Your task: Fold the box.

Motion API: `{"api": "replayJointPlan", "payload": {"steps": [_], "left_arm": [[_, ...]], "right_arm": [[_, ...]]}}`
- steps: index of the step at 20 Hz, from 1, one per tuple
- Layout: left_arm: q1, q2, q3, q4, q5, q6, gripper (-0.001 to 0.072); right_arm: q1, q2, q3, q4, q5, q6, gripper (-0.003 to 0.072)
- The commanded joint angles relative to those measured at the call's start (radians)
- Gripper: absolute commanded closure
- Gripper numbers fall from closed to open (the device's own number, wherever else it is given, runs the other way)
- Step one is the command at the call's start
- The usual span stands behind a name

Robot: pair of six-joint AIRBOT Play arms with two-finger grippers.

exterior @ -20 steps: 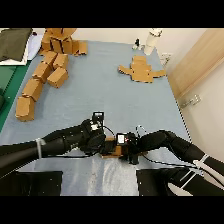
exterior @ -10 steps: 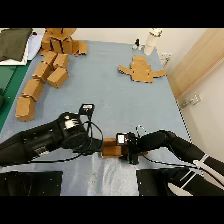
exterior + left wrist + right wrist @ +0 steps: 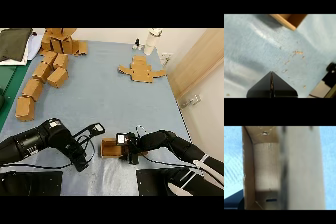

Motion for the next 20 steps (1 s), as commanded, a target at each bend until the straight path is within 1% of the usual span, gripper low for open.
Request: {"api": "replayJointPlan", "payload": {"steps": [1, 2, 4, 5, 6, 7, 8, 9, 13, 16, 17, 20], "left_arm": [[0.097, 0.004, -0.105, -0.188, 0.076, 0.506, 0.07], [0.138, 0.004, -0.127, -0.282, 0.091, 0.653, 0.0699], [0.229, 0.004, -0.183, -0.523, 0.143, 0.986, 0.0695], [0.264, 0.004, -0.214, -0.629, 0.199, 1.11, 0.0552], [0.275, 0.004, -0.237, -0.695, 0.293, 1.192, 0.0026], [0.274, 0.003, -0.253, -0.719, 0.39, 1.198, 0.0017], [0.274, 0.003, -0.257, -0.722, 0.442, 1.199, 0.0017], [0.274, 0.003, -0.257, -0.723, 0.466, 1.2, 0.0016], [0.273, -0.012, -0.255, -0.729, 0.47, 1.337, 0.0016], [0.234, -0.074, -0.249, -0.795, 0.472, 1.441, 0.0014], [0.222, -0.089, -0.245, -0.817, 0.475, 1.459, -0.0002], [0.199, -0.122, -0.235, -0.85, 0.492, 1.468, -0.0002]], "right_arm": [[0.001, 0.001, 0.0, 0.0, 0.0, 0.0, 0.0088], [0.001, 0.0, 0.0, 0.0, 0.0, 0.0, 0.0088], [0.001, 0.0, 0.0, 0.0, 0.0, 0.0, 0.0088], [0.001, 0.0, 0.0, 0.0, 0.0, 0.0, 0.0088], [0.001, 0.0, 0.0, 0.0, 0.0, 0.0, 0.0088], [0.001, 0.0, 0.0, 0.0, 0.0, 0.0, 0.0088], [0.001, 0.0, 0.0, 0.0, 0.0, 0.0, 0.0088], [0.001, 0.0, 0.0, 0.0, 0.0, 0.0, 0.0088], [0.001, 0.0, 0.0, 0.0, 0.0, 0.0, 0.0088], [0.001, 0.0, 0.0, 0.0, 0.0, 0.0, 0.0088], [0.001, 0.0, 0.0, 0.0, 0.0, 0.0, 0.0087], [0.001, 0.0, 0.0, 0.0, 0.0, 0.0, 0.0088]]}}
